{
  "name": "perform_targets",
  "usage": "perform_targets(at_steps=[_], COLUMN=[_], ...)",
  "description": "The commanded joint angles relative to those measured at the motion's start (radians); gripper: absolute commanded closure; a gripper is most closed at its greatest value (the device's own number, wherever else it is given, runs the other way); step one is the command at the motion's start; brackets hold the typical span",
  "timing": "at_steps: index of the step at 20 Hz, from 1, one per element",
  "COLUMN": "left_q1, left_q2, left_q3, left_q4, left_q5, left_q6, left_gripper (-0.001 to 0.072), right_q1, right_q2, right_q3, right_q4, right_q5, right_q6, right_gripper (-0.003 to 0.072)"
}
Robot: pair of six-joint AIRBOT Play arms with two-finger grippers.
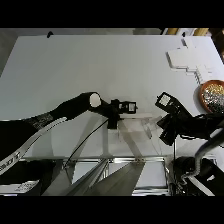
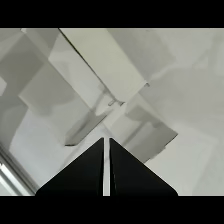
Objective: Fold the box and place the chain.
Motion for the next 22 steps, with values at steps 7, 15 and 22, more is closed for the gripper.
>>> perform_targets(at_steps=[7, 15, 22], left_q1=[-0.002, -0.002, -0.006], left_q2=[0.0, 0.0, 0.002], left_q3=[-0.001, -0.001, -0.001], left_q4=[0.0, 0.001, 0.001], left_q5=[-0.014, 0.0, -0.048], left_q6=[0.059, 0.058, 0.025], left_gripper=[0.0705, 0.0697, 0.0697], right_q1=[0.0, 0.0, 0.0], right_q2=[0.0, -0.001, -0.001], right_q3=[0.001, 0.001, -0.085], right_q4=[0.0, 0.0, 0.078], right_q5=[0.0, 0.0, 0.005], right_q6=[0.0, -0.052, -0.318], right_gripper=[0.0649, 0.0646, 0.055])
